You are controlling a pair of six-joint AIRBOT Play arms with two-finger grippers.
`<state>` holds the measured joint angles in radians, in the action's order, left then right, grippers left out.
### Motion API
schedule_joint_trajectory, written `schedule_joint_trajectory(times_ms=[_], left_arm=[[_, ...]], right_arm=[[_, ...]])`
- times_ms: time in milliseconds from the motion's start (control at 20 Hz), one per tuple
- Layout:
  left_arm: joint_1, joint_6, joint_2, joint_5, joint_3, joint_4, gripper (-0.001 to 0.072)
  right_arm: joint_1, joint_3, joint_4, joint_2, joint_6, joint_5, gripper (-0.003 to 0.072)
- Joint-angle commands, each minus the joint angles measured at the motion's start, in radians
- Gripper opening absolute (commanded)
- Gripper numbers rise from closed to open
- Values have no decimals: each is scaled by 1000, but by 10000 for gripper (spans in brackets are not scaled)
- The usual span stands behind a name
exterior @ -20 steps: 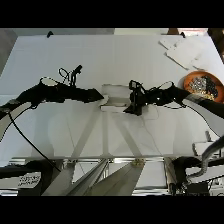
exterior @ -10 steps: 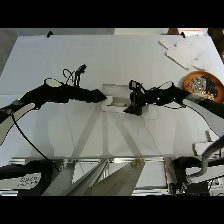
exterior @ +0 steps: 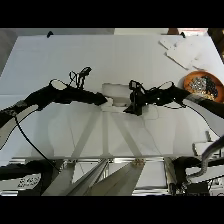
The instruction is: Fold the box and place the chain.
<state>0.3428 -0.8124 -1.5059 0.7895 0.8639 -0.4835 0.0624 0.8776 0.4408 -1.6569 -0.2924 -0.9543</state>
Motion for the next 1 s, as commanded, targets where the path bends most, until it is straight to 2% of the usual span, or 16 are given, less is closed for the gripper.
schedule_joint_trajectory(times_ms=[0, 150, 450, 850, 950], left_arm=[[2, -31, 2, -45, 2, -39, 457], [2, -112, 14, -75, 2, -100, 457], [7, -168, 50, -41, 23, -157, 437], [85, -563, 50, 23, 105, -595, 437], [98, -613, 50, 37, 127, -638, 437]], right_arm=[[1, 1, 0, 0, 0, 0, 462], [1, 1, 0, 0, 0, 0, 462], [1, 1, 0, 0, 0, 0, 462], [1, 1, 0, 0, 0, 0, 462], [1, 1, 0, 0, 0, 0, 462]])
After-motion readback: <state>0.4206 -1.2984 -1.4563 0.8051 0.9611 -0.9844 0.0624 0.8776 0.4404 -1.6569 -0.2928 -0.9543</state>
